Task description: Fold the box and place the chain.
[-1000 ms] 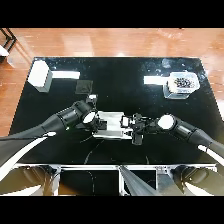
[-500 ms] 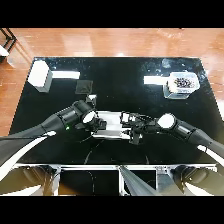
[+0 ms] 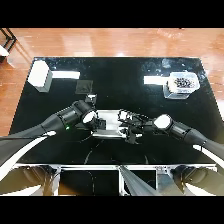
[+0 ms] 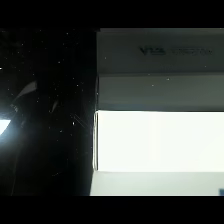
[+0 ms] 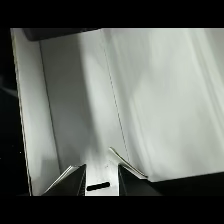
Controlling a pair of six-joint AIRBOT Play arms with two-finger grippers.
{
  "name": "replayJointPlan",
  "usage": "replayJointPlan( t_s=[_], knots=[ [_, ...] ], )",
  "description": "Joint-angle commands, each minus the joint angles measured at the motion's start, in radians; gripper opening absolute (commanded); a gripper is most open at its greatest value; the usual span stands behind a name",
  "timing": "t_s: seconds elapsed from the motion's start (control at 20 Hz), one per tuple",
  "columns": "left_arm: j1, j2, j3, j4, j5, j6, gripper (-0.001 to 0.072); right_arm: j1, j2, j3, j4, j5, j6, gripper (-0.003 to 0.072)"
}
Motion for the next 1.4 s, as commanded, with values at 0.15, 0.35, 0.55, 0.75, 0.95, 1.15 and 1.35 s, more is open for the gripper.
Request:
replayJointPlan(
  t_s=[0.15, 0.35, 0.55, 0.75, 0.95, 1.15, 1.35],
  knots=[
    [0.000, -0.001, 0.001, -0.005, -0.001, 0.003, 0.0018, 0.008, -0.014, 0.001, 0.020, -0.015, 0.000, 0.0439],
    [0.000, -0.001, 0.001, -0.005, -0.001, 0.003, 0.0018, 0.008, -0.014, 0.001, 0.017, -0.014, 0.000, 0.0267],
    [-0.001, -0.001, 0.001, -0.005, -0.001, 0.003, 0.0018, 0.008, -0.014, 0.001, 0.017, -0.015, -0.001, 0.0267],
    [0.000, -0.001, 0.001, -0.020, -0.001, 0.003, 0.0018, 0.008, -0.014, 0.001, 0.017, -0.034, 0.000, 0.0480],
    [0.000, -0.001, 0.001, -0.020, -0.001, 0.003, 0.0019, 0.008, -0.014, 0.001, 0.017, -0.029, 0.000, 0.0152],
    [0.000, -0.001, 0.001, -0.020, 0.000, 0.003, 0.0018, -0.025, 0.005, 0.001, -0.009, -0.017, 0.198, 0.0021],
    [0.000, -0.001, 0.001, -0.020, -0.001, 0.003, 0.0019, -0.198, 0.089, 0.001, -0.145, 0.177, 0.531, 0.0021]
  ],
)
